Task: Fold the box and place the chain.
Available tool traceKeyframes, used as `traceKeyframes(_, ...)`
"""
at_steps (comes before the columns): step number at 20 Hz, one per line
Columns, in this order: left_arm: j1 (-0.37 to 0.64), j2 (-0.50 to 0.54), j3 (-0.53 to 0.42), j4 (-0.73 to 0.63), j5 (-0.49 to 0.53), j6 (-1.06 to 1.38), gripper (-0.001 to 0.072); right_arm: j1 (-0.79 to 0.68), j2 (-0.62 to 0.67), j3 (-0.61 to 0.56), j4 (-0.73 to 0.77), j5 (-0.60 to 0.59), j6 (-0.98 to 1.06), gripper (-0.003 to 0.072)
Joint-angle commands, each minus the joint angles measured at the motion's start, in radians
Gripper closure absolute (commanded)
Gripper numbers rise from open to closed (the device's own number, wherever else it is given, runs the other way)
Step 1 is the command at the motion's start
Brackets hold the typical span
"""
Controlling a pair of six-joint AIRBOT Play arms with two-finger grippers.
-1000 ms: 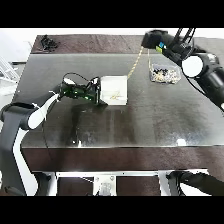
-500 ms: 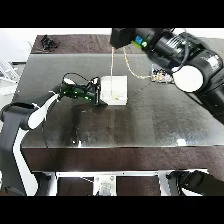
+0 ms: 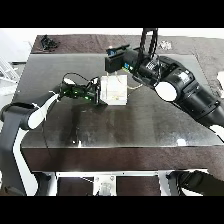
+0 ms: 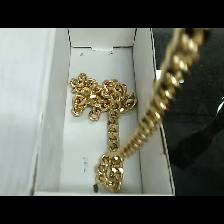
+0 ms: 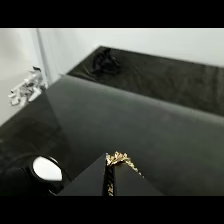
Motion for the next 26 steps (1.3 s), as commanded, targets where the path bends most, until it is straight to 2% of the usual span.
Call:
traceKeyframes(1, -0.001, 0.0, 0.0, 0.0, 0.0, 0.0, 0.0357, -0.025, -0.001, -0.083, 0.0, 0.003, 0.065, 0.0681)
traceKeyframes(5, -0.001, 0.001, 0.0, 0.0, 0.0, 0.0, 0.0357, -0.04, -0.075, -0.132, 0.0, -0.001, 0.098, 0.068)
traceKeyframes(11, -0.001, 0.0, 0.0, 0.0, 0.0, 0.0, 0.0357, -0.045, -0.297, -0.134, 0.0, -0.004, 0.101, 0.0681)
traceKeyframes(15, -0.001, 0.001, 0.0, 0.0, 0.0, 0.0, 0.0357, -0.045, -0.344, -0.134, 0.0, -0.003, 0.1, 0.0675)
traceKeyframes(16, -0.001, 0.001, 0.0, 0.0, 0.0, 0.0, 0.0357, -0.05, -0.341, -0.134, -0.001, -0.003, 0.093, 0.0564)
traceKeyframes(17, -0.001, 0.0, 0.0, 0.0, 0.0, 0.0, 0.0357, -0.058, -0.335, -0.134, -0.001, -0.003, 0.093, 0.0377)
traceKeyframes(18, -0.001, 0.001, 0.0, 0.0, 0.0, 0.0, 0.0357, -0.072, -0.323, -0.134, 0.0, -0.003, 0.093, 0.0227)
traceKeyframes(22, -0.001, 0.001, 0.0, 0.0, 0.0, 0.0, 0.0357, -0.159, -0.216, -0.134, -0.002, 0.008, 0.093, 0.0214)
traceKeyframes(25, -0.001, 0.001, 0.0, 0.0, 0.0, 0.0, 0.0357, -0.285, -0.175, -0.135, -0.004, 0.043, 0.093, 0.0205)
traceKeyframes(26, -0.001, 0.0, 0.0, 0.0, 0.0, 0.0, 0.0357, -0.337, -0.187, -0.137, 0.001, 0.042, 0.106, 0.0144)
